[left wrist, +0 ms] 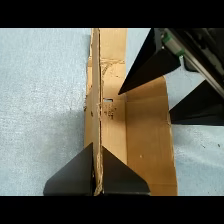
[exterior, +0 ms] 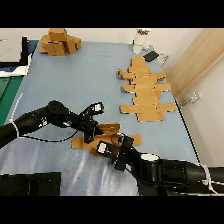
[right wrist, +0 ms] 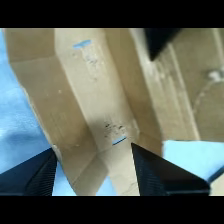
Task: Fold the box.
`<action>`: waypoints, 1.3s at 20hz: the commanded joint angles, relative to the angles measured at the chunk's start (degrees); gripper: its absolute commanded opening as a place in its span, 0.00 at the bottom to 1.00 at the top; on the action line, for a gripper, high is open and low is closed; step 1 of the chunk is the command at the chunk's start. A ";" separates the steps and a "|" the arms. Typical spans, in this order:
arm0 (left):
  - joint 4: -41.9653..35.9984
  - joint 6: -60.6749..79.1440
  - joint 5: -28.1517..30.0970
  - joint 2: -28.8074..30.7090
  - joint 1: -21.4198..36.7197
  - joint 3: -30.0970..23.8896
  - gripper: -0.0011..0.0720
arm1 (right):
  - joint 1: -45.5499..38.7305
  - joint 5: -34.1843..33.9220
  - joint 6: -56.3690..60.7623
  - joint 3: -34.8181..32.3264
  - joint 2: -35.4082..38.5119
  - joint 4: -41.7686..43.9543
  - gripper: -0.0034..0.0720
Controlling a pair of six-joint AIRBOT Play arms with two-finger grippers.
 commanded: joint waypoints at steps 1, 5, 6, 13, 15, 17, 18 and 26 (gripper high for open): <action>0.00 0.00 0.00 0.02 -0.02 -0.02 0.03 | -1.27 3.23 -0.50 -3.63 5.66 -2.23 1.00; 0.00 0.00 0.00 0.02 0.00 -0.02 0.03 | -1.29 3.74 -0.46 -7.04 12.59 -6.21 1.00; 0.00 -0.02 0.00 0.02 -0.02 -0.02 0.03 | -1.62 3.80 -0.48 -7.23 13.00 -6.62 1.00; 0.00 0.00 0.00 0.02 -0.02 -0.02 0.03 | -12.55 12.44 -9.16 -7.32 12.74 -3.58 1.00; 0.00 0.00 0.02 0.02 -0.02 -0.02 0.03 | -18.56 16.59 -21.68 -7.32 12.74 6.93 1.00; 0.00 0.00 0.02 0.02 -0.02 -0.02 0.03 | -25.88 18.91 -42.60 -7.32 12.20 26.36 1.00; 0.00 0.00 -0.02 0.02 -0.02 -0.02 0.03 | -29.92 18.78 -55.76 -7.30 11.45 38.69 1.00; 0.00 0.00 0.00 0.02 -0.02 -0.02 0.03 | -50.12 -1.51 -105.53 3.17 -4.74 75.45 1.00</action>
